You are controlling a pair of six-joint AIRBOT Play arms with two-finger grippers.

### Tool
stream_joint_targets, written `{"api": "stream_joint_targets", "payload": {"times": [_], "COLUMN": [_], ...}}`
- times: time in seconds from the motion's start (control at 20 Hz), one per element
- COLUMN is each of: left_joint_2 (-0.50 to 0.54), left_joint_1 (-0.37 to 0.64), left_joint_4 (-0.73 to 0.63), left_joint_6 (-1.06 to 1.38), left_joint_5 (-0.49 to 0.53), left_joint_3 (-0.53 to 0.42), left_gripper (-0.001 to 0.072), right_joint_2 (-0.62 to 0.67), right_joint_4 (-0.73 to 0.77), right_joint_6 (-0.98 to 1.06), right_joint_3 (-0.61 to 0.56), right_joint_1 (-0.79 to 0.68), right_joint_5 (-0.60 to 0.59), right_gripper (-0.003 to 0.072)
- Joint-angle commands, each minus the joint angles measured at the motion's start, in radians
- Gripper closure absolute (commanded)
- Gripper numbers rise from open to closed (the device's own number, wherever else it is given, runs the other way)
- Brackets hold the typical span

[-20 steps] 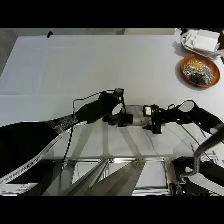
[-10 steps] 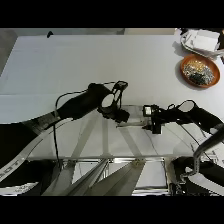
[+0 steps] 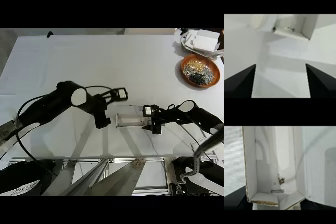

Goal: Fold the box and place the chain.

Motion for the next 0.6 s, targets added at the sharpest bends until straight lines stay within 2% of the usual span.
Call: {"api": "stream_joint_targets", "payload": {"times": [0.0,0.15,0.3,0.55], "left_joint_2": [0.029,-0.049,-0.122,-0.174], "left_joint_1": [0.026,0.037,0.039,0.054], "left_joint_4": [-0.285,-0.416,-0.52,-0.562], "left_joint_6": [0.564,0.644,0.739,0.741], "left_joint_5": [0.218,0.196,0.257,0.283], "left_joint_3": [-0.185,-0.213,-0.213,-0.213], "left_gripper": [0.0009,0.0008,0.0007,0.0007], "right_joint_2": [0.001,0.001,0.001,0.001], "right_joint_4": [0.0,0.0,0.0,0.0], "right_joint_6": [0.0,0.0,0.0,0.0], "right_joint_3": [0.001,0.001,0.0,0.001], "right_joint_1": [0.0,0.0,0.0,0.0], "right_joint_5": [0.0,0.0,0.0,0.0], "right_gripper": [0.039,0.039,0.039,0.039]}}
